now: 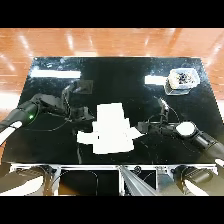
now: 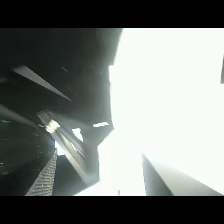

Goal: Fold the box and place the chain.

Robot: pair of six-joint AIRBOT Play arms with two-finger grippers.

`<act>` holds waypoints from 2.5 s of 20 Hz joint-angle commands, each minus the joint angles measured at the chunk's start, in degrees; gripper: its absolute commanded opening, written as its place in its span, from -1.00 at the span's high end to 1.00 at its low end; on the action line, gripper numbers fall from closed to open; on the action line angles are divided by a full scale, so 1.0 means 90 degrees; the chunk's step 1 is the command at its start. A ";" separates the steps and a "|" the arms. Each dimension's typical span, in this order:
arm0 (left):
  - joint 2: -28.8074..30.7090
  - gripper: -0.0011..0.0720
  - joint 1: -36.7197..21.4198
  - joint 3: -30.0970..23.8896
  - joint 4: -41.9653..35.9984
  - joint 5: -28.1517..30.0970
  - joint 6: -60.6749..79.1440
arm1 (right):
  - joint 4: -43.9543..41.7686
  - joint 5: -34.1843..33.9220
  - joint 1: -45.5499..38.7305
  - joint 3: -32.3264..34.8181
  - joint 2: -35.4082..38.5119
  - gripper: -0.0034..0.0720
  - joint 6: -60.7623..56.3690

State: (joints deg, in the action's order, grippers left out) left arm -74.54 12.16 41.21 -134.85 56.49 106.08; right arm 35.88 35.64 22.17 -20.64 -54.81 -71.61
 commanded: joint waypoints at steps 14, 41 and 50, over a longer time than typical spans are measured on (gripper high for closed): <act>-0.2101 -0.71 -0.0168 0.1141 -0.1372 0.1936 0.2222 | 0.0121 0.0228 0.0117 0.0029 0.0015 0.80 -0.0019; -0.2324 -0.71 -0.0228 0.1132 -0.1962 0.1671 0.2963 | -0.1178 -0.0287 -0.0493 0.0029 0.0015 0.83 0.3269; -0.2426 -0.71 0.0129 0.1137 -0.2045 0.1727 0.3912 | -0.1178 -0.0199 -0.0493 0.0029 0.0015 0.83 0.3174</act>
State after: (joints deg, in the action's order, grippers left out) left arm -96.25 12.47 51.46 -153.05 71.81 137.64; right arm 25.34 33.61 17.74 -20.40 -54.72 -42.70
